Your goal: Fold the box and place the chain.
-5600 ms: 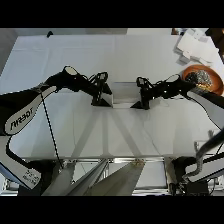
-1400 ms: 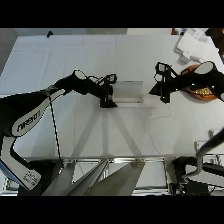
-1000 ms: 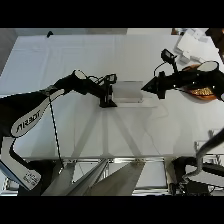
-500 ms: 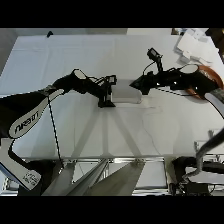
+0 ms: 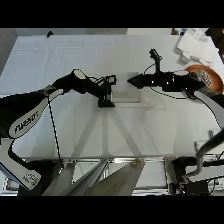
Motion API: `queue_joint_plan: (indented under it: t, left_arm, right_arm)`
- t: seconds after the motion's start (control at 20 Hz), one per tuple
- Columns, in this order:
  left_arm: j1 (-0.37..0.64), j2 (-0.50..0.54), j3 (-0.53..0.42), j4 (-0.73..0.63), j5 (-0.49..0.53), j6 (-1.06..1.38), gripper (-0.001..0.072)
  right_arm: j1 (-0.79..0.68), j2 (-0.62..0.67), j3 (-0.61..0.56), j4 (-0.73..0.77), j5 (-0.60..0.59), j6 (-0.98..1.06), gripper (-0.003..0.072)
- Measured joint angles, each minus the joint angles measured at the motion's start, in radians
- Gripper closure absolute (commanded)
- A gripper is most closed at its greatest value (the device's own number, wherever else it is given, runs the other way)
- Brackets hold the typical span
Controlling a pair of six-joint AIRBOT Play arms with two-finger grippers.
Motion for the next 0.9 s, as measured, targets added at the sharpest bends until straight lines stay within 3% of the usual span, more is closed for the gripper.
queue_joint_plan:
  t: [0.5, 0.9]
  left_arm:
    - [0.000, 0.000, 0.000, 0.001, 0.000, 0.000, 0.0432]
    - [0.000, 0.000, 0.000, -0.001, 0.000, -0.003, 0.0432]
  right_arm:
    - [-0.117, -0.006, -0.001, 0.040, 0.201, 0.013, 0.0681]
    - [-0.105, -0.010, -0.001, -0.005, 0.103, 0.026, 0.0683]
